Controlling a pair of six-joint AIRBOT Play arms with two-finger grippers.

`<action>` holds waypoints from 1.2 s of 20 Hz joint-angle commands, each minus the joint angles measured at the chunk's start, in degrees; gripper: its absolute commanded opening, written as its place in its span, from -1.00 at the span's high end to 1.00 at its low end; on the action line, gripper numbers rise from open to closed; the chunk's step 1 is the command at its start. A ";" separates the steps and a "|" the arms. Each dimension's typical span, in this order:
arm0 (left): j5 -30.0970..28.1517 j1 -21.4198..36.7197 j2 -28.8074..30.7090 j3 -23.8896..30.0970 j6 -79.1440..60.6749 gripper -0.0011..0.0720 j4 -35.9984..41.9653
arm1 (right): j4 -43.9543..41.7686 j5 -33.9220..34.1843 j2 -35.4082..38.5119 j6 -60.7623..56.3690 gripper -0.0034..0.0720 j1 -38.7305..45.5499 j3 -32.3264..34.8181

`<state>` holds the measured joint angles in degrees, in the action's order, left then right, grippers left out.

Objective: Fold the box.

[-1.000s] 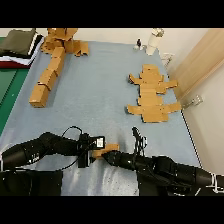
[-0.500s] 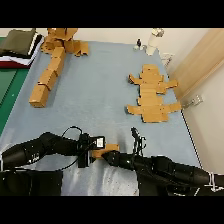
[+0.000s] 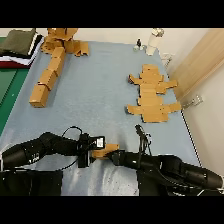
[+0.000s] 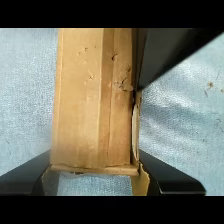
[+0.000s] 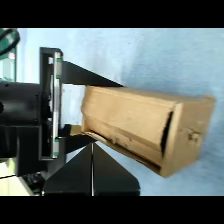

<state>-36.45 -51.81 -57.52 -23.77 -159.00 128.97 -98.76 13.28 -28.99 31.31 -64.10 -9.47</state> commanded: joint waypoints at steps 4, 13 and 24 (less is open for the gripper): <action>0.00 0.00 0.02 0.00 0.00 -0.33 0.00 | 26.21 34.29 8.83 -5.09 0.91 5.79 -8.04; 0.00 0.00 0.02 0.00 0.00 -0.33 0.04 | 27.65 47.21 8.94 -7.41 0.91 8.07 -12.11; 3.56 0.00 0.02 -0.09 0.04 -0.33 0.85 | 30.93 47.21 7.43 -11.47 0.91 8.07 -12.09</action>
<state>-34.57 -51.81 -57.54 -23.77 -159.00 129.54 -68.64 60.40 -21.02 20.91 -56.05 -21.52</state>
